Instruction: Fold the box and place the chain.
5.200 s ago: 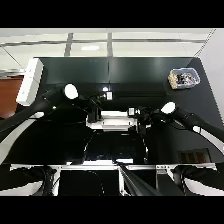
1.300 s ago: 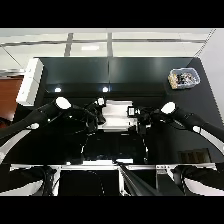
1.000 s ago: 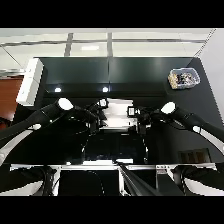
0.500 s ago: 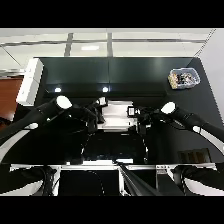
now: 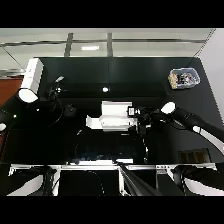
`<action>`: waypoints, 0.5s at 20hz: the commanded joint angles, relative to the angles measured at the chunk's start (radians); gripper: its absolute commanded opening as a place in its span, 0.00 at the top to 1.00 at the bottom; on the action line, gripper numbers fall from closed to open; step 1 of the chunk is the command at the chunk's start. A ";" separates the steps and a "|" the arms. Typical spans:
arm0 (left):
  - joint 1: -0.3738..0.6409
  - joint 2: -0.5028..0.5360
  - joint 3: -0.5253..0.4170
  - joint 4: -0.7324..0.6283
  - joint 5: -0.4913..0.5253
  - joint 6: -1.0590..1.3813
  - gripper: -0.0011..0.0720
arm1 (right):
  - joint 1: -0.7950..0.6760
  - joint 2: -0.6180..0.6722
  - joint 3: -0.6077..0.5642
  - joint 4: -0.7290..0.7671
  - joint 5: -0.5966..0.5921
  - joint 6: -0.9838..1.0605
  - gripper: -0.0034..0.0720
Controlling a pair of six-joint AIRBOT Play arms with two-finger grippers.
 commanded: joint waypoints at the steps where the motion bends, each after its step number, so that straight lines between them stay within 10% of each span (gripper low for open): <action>1: 0.114 -0.063 -0.074 -0.180 -0.185 -0.148 0.94 | 0.001 -0.001 0.000 0.000 0.000 0.000 0.39; 10: -0.027 -0.266 -0.071 -0.282 -0.013 -0.111 0.95 | 0.001 -0.001 0.000 0.000 0.000 0.000 0.39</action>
